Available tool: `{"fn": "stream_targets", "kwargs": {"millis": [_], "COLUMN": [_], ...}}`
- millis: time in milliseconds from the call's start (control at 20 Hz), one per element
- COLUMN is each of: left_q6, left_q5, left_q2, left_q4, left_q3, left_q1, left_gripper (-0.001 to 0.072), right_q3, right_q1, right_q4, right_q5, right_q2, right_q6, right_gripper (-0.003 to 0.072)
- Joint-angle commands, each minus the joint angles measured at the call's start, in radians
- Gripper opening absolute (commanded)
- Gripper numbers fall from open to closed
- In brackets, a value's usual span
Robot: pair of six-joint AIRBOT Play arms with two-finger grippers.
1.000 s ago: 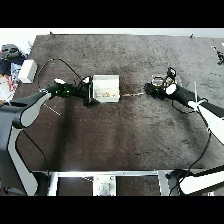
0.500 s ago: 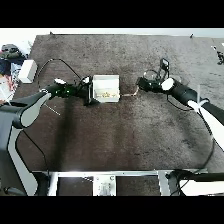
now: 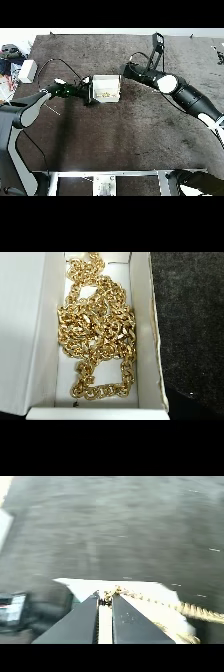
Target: Fold the box and place the chain.
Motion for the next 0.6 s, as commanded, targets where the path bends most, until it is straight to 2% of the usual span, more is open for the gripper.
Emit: {"fn": "stream_targets", "kwargs": {"millis": [0,300,400,550], "left_q6": [0.0,0.0,0.0,0.0], "left_q5": [0.0,0.0,0.0,0.0], "left_q2": [0.0,0.0,0.0,0.0], "left_q4": [0.0,0.0,0.0,0.0], "left_q3": [0.001,0.001,0.001,0.001], "left_q1": [0.001,0.001,0.001,0.001], "left_gripper": [0.0346,0.0346,0.0346,0.0347], "right_q3": [0.012,0.012,0.012,0.011], "right_q1": [0.069,0.113,0.098,0.011], "right_q4": [0.013,0.053,0.031,-0.042], "right_q5": [-0.057,-0.06,-0.04,0.082], "right_q2": [0.001,-0.112,-0.147,-0.151], "right_q6": [0.001,0.001,0.0,0.001], "right_gripper": [0.0012,0.0015,0.0251,0.0251]}}
